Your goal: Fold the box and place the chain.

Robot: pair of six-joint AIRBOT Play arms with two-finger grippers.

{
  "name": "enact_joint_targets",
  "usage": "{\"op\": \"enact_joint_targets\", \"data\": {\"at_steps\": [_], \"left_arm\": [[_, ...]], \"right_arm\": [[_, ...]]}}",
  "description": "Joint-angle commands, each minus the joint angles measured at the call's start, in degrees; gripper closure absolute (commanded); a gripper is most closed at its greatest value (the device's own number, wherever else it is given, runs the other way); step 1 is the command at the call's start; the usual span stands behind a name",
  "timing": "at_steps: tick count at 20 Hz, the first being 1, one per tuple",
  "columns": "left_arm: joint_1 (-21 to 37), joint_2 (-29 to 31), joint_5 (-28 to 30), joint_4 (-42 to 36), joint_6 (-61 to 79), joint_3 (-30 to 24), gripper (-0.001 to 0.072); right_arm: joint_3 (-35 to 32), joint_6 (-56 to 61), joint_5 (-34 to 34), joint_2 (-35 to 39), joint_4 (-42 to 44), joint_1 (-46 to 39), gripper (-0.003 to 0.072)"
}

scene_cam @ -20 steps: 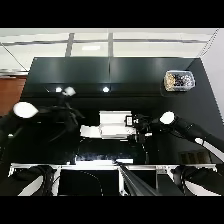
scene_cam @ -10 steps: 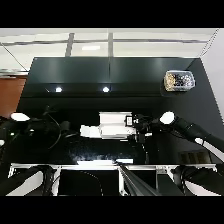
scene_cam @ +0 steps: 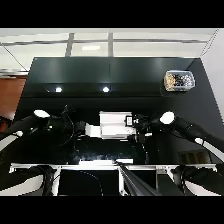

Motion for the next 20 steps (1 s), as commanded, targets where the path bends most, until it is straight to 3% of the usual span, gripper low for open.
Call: {"op": "enact_joint_targets", "data": {"at_steps": [1,2,3,4,7,9,17,20], "left_arm": [[-1.0,-0.5,-4.5,-1.1,3.6,3.4,0.0471],[-1.0,-0.5,-5.3,-1.1,3.9,4.3,0.0233],[-1.0,-0.5,-6.1,-1.1,3.8,5.2,0.0054],[-1.1,-0.5,-7.4,-1.1,3.8,6.1,0.0026],[-2.5,-0.4,-9.0,-1.0,3.8,8.0,0.0025],[-4.7,-0.4,-6.8,-0.8,3.3,8.5,0.0026],[-17.8,-0.4,14.1,5.7,-13.9,9.0,0.0027],[-21.0,-0.4,17.1,12.3,-21.9,11.3,0.0029]], "right_arm": [[0.0,0.0,0.0,0.0,0.0,0.0,0.0207],[0.0,0.0,0.0,0.0,0.0,0.0,0.0207],[0.0,0.0,0.0,0.0,0.0,0.0,0.0207],[0.0,0.0,0.0,0.0,0.0,0.0,0.0207],[0.0,0.0,0.0,0.0,0.0,0.0,0.0206],[0.0,0.0,0.0,0.0,0.0,0.0,0.0206],[0.0,0.0,0.0,0.0,0.0,0.0,0.0207],[0.0,0.0,0.0,0.0,0.0,0.0,0.0207]]}}
